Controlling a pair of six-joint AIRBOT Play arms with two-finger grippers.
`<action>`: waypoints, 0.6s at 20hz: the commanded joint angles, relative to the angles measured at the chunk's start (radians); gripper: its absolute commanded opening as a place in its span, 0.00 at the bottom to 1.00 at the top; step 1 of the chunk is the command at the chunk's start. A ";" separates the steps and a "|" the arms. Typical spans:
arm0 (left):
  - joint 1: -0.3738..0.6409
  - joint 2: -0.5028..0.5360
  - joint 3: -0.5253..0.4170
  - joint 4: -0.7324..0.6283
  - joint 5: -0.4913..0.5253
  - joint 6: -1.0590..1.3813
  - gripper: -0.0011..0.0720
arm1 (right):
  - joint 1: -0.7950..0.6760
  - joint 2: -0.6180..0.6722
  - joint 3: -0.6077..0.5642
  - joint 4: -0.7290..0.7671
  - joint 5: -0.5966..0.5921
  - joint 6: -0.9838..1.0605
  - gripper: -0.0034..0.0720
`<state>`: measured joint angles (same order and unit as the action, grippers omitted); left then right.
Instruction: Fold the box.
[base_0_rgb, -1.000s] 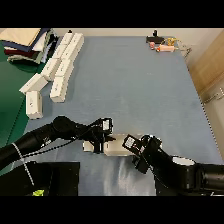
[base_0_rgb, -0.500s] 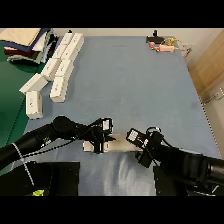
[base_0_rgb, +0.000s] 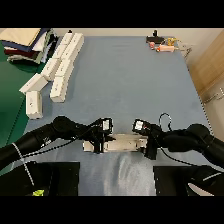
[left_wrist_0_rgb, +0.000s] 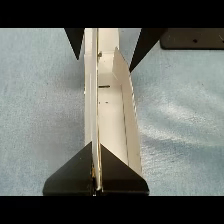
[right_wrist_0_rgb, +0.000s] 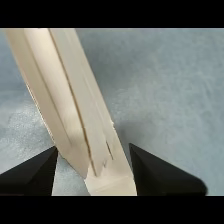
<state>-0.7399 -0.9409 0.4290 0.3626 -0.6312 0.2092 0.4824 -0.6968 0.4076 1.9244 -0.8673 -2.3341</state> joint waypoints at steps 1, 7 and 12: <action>-0.001 -0.001 0.001 0.000 0.000 0.000 0.03 | -0.152 -0.091 0.000 0.296 -0.081 -0.443 1.00; -0.001 -0.001 0.001 0.000 0.000 0.000 0.03 | -0.170 -0.160 0.000 0.278 -0.076 -0.466 1.00; -0.001 -0.001 0.001 0.000 0.000 0.000 0.03 | -0.170 -0.142 0.001 0.252 -0.076 -0.465 1.00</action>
<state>-0.7403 -0.9409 0.4290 0.3630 -0.6312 0.2089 0.3157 -0.8421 0.4080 2.1811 -0.9409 -2.7846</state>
